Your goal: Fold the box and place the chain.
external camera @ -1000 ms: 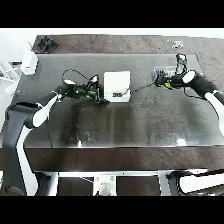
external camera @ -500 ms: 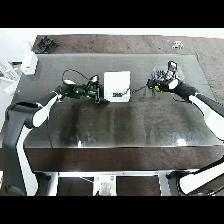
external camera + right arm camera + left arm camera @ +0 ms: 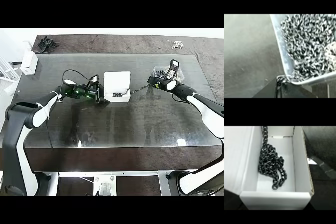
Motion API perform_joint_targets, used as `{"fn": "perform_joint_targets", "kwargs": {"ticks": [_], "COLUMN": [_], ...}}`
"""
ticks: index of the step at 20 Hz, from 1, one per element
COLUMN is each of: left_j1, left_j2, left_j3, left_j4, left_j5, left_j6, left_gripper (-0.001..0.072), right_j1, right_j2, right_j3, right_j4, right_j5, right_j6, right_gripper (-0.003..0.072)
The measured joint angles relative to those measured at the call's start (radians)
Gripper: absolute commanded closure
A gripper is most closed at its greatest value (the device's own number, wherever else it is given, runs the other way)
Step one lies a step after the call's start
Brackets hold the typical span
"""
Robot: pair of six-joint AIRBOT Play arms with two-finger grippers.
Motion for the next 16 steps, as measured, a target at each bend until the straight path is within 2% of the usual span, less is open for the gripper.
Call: {"fn": "perform_joint_targets", "kwargs": {"ticks": [3,11,16], "left_j1": [0.0,0.0,0.0], "left_j2": [0.0,0.0,0.0], "left_j3": [0.0,0.0,0.0], "left_j4": [0.0,0.0,0.0], "left_j5": [0.0,0.0,0.0], "left_j6": [0.0,0.0,0.0], "left_gripper": [0.0232,0.0232,0.0232], "right_j1": [0.019,0.18,0.303], "right_j2": [0.09,0.497,0.642], "right_j3": [0.0,0.001,0.004], "right_j4": [0.0,-0.037,-0.044], "right_j5": [-0.016,-0.028,-0.036], "right_j6": [0.0,-0.124,-0.198], "right_gripper": [0.068,0.068,0.068]}}
